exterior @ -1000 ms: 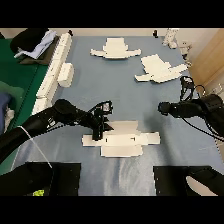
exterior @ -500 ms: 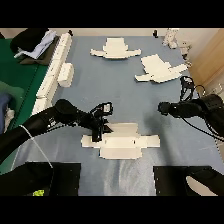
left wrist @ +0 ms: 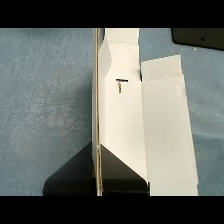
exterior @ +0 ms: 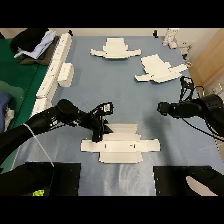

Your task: Fold the box.

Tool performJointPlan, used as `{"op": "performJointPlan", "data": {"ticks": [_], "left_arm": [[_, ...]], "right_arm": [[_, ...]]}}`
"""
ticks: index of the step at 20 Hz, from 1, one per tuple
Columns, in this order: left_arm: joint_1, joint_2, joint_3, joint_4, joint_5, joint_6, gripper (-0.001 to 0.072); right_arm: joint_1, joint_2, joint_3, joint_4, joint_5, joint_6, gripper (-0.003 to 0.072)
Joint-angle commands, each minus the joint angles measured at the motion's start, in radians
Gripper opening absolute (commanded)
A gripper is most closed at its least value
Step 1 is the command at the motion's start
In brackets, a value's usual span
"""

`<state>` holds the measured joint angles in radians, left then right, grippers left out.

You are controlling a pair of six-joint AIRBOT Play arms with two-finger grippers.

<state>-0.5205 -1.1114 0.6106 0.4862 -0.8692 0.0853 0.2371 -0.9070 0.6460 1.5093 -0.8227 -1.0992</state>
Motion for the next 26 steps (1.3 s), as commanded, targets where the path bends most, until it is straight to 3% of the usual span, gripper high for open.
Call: {"op": "performJointPlan", "data": {"ticks": [1,6,11,16,26], "left_arm": [[-0.002,0.0,0.001,0.008,0.013,-0.003,0.0014],[-0.002,0.1,0.023,0.015,0.144,0.101,0.0014],[-0.011,0.126,-0.012,0.015,0.183,0.101,0.0012],[-0.135,0.141,-0.081,0.015,0.393,0.135,0.0012],[-0.164,0.139,-0.115,0.015,0.358,0.122,0.0014]], "right_arm": [[0.0,-0.001,0.001,0.006,-0.003,0.0,0.0359],[0.0,-0.001,0.001,0.006,-0.003,0.0,0.0358],[0.0,-0.001,0.001,0.006,-0.002,0.0,0.0359],[0.0,-0.001,0.001,0.006,-0.002,0.0,0.0358],[0.0,-0.001,0.001,0.006,-0.002,-0.001,0.0358]]}}
